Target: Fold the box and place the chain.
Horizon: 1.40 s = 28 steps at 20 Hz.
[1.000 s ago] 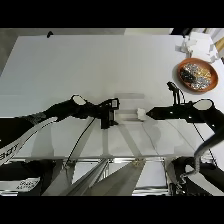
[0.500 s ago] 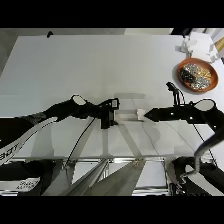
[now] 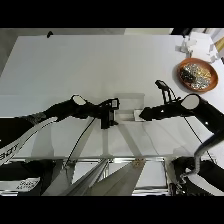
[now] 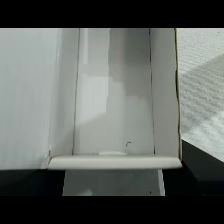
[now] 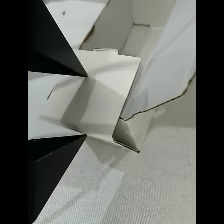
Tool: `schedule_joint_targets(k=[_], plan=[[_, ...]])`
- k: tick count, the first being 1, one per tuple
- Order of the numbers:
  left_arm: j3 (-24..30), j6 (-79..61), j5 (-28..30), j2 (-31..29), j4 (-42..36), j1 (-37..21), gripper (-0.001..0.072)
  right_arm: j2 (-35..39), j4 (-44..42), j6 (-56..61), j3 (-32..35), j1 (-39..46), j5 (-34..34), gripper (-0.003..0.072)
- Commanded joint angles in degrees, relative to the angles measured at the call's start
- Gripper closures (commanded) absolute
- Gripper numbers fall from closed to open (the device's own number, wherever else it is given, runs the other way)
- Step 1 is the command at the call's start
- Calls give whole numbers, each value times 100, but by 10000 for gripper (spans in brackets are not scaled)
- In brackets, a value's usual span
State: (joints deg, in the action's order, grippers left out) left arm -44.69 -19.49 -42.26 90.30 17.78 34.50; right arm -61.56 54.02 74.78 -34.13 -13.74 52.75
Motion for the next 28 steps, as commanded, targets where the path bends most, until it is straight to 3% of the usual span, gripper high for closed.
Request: schedule_joint_targets(k=[1, 8, 14, 19, 23, 26, 27, 28], plan=[[-2, 0, 2, -4, 0, 0, 571, -367, 1029, 1596, -474, -743, -94, 276], [-2, 0, 2, -4, 0, 0, 571, -1255, 2500, 3587, -1469, -1779, 260, 276], [-2, -2, 2, -4, 2, 0, 571, -1521, 3071, 4417, -1585, -1954, 448, 313], [-2, -2, 2, -4, 2, 0, 571, -1770, 3195, 4824, -1585, -1980, 693, 434], [-2, -2, 2, -4, 0, 0, 571, -1773, 3178, 4846, -1585, -1989, 643, 672], [-2, -2, 2, -4, 2, 0, 571, -1773, 3189, 4841, -1585, -1989, 616, 644], [-2, -2, 2, -4, 0, 0, 571, -1773, 3191, 4843, -1585, -1989, 595, 532], [-2, -2, 2, -4, 2, 0, 571, -1773, 3202, 4843, -1585, -1989, 575, 466]])
